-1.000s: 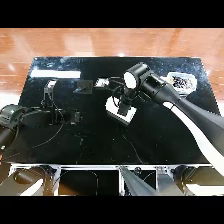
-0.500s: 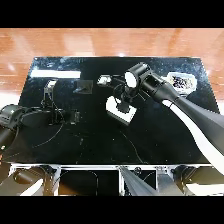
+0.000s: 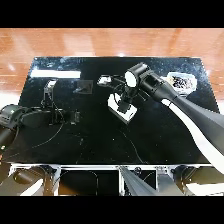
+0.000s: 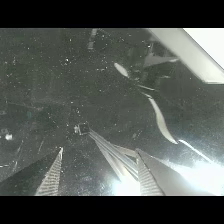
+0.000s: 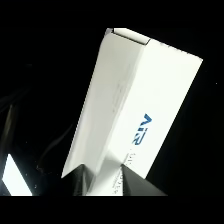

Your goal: Fold the box and place the chain.

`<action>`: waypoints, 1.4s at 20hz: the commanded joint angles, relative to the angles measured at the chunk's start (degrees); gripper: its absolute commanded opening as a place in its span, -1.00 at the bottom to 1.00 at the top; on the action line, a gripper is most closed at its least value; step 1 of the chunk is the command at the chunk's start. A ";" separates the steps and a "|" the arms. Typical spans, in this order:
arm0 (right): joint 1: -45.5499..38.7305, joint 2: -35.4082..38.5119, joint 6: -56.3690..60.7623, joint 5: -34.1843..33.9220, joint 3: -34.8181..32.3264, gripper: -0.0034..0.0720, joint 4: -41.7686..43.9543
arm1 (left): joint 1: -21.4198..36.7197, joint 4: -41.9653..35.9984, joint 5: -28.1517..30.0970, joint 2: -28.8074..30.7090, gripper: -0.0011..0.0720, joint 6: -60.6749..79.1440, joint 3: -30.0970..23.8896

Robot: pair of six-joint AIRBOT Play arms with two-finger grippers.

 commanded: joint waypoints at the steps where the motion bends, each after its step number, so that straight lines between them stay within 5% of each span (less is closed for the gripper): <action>1: -0.15 0.07 -0.09 0.46 0.04 -0.39 -0.13 | -0.02 0.02 -0.02 -0.02 0.55 0.02 -0.02; 28: -0.70 0.24 -1.33 3.32 0.87 -0.39 -0.07 | -0.02 0.00 0.00 -0.02 0.55 0.02 -0.02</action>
